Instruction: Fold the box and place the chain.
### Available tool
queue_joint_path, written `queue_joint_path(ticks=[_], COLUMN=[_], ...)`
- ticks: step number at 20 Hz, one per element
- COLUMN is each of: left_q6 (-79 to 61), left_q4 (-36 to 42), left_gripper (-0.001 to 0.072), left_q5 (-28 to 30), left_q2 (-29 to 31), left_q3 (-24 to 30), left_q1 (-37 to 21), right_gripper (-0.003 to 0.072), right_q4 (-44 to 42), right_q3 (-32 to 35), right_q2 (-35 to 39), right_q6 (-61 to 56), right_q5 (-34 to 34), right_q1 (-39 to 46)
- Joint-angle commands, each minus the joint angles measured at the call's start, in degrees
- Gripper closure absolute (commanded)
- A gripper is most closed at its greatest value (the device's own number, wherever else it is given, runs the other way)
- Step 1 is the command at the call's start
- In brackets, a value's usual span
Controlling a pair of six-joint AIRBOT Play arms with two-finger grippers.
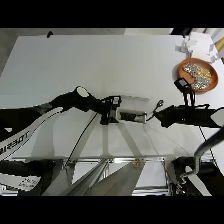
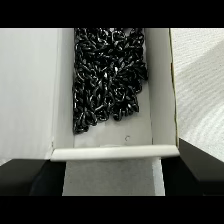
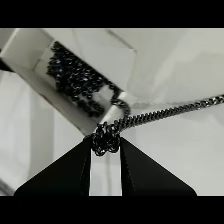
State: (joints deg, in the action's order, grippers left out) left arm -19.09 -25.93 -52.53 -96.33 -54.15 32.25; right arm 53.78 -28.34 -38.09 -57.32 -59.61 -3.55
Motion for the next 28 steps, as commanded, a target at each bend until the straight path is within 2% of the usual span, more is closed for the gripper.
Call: queue_joint_path(ticks=[1,5,12,22,28], left_q6=[0.0,0.0,-0.02,0.0,-0.02], left_q4=[-0.02,-0.02,-0.02,-0.02,-0.02], left_gripper=[0.0504,0.0504,0.0504,0.0504,0.0504], left_q5=[0.0,0.02,0.02,0.02,0.02], left_q2=[0.0,0.0,0.0,0.0,0.0], left_q3=[-0.02,-0.02,-0.02,-0.02,-0.02], left_q1=[-0.02,-0.02,-0.02,-0.02,-0.02], right_gripper=[0.0673,0.0673,0.0673,0.0673,0.0673], right_q4=[-5.46,-10.25,-27.36,-32.79,-39.5], right_q3=[2.03,2.03,2.03,2.03,2.03], right_q2=[0.59,0.59,0.59,0.57,0.55], right_q6=[2.4,5.22,13.29,14.21,16.46], right_q5=[-0.98,-0.81,1.09,1.81,6.34], right_q1=[-0.07,-0.07,-0.07,-0.07,-0.07])
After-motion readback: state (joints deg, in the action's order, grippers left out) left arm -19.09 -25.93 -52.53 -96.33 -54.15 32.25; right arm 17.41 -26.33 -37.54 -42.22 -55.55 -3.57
